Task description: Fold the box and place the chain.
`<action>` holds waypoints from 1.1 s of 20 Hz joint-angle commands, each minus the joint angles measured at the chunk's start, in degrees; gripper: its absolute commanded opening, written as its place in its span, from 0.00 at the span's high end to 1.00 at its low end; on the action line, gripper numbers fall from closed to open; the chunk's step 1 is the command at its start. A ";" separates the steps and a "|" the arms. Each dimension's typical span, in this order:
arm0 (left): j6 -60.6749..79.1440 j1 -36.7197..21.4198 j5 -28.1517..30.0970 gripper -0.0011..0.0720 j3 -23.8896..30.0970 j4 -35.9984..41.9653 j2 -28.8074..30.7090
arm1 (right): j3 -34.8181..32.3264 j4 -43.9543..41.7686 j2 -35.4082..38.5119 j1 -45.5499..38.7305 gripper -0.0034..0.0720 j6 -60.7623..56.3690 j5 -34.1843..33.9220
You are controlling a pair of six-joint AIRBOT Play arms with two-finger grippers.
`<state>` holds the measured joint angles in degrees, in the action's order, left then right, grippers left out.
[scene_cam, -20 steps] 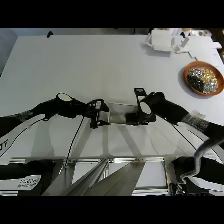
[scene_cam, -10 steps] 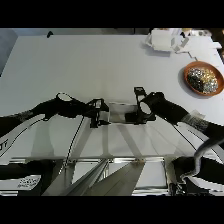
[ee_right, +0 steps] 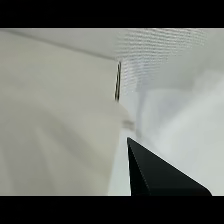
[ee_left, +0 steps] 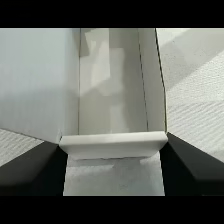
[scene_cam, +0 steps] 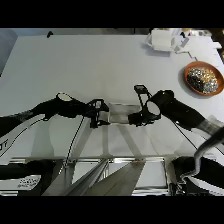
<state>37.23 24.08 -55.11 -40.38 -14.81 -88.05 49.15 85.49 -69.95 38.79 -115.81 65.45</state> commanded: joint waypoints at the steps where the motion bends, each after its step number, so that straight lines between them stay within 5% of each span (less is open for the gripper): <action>1: -0.04 -0.04 0.02 0.96 -0.02 -0.02 0.00 | 2.16 -0.24 7.28 -0.72 0.55 6.43 7.63; 6: -0.02 -0.04 0.00 0.96 -0.02 -0.02 0.00 | 14.67 1.31 15.58 -11.93 0.57 18.99 9.64; 9: -0.04 -0.04 0.00 0.96 -0.02 0.00 0.00 | 16.59 1.33 14.32 -24.70 0.57 26.38 2.99; 15: -0.02 -0.04 0.00 0.96 -0.02 -0.02 -0.02 | 19.71 -0.46 -0.70 -51.32 0.57 32.00 -4.90; 22: -0.04 -0.04 0.02 0.96 -0.02 0.00 0.00 | 28.83 -0.46 -18.60 -61.81 0.57 36.83 -8.90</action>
<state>37.19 24.08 -55.11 -40.38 -14.81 -88.05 75.11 85.25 -82.26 -19.22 -81.65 58.37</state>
